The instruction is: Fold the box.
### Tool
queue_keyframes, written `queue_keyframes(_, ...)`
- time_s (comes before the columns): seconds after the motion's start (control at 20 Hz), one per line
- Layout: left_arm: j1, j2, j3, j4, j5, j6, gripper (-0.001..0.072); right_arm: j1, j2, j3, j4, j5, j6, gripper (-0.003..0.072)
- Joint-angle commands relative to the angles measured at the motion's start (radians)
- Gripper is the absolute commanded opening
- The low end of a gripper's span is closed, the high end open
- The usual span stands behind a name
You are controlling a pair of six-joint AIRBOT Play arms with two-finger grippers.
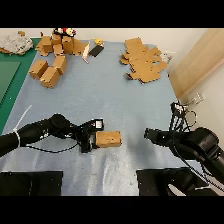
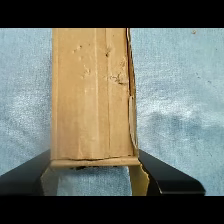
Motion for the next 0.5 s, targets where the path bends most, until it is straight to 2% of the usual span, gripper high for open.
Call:
queue_keyframes(0.0,-0.001,0.000,0.001,-0.001,0.005,0.000,0.0440,-0.003,-0.013,0.002,-0.010,-0.015,0.046,0.0005)
queue_keyframes(0.45,0.008,0.019,0.006,0.007,0.015,-0.089,0.0439,-0.003,-0.126,0.003,0.010,0.031,0.047,0.0005)
